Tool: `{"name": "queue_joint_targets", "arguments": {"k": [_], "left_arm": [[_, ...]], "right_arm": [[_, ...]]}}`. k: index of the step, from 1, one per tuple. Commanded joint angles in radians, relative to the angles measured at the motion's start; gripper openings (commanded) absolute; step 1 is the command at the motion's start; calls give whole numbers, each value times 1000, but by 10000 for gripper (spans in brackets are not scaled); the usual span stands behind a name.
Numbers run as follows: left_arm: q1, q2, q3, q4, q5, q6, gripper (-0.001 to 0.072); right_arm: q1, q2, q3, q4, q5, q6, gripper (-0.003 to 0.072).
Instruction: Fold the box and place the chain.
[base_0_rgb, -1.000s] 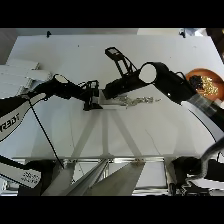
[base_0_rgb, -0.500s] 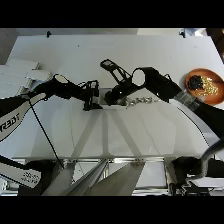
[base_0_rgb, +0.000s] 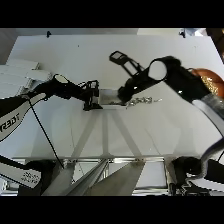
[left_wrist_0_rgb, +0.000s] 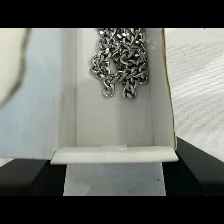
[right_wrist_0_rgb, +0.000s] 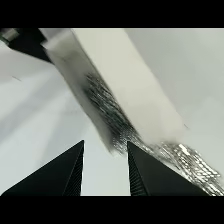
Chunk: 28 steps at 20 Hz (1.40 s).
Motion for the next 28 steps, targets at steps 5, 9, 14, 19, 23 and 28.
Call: {"name": "queue_joint_targets", "arguments": {"k": [5,9,14,19,23,28], "left_arm": [[0,0,0,0,0,0,280],[0,0,0,0,0,0,280],[0,0,0,0,0,0,280],[0,0,0,0,0,0,280],[0,0,0,0,0,0,280],[0,0,0,0,0,0,280]], "right_arm": [[-182,-43,-8,-199,143,-219,465],[-191,-137,-8,-215,86,-314,479],[-190,-240,-8,-200,71,-429,479],[-187,-322,-8,-191,53,-446,636],[-176,-324,-8,-192,4,-446,531],[-176,-324,-8,-192,33,-442,93]]}}
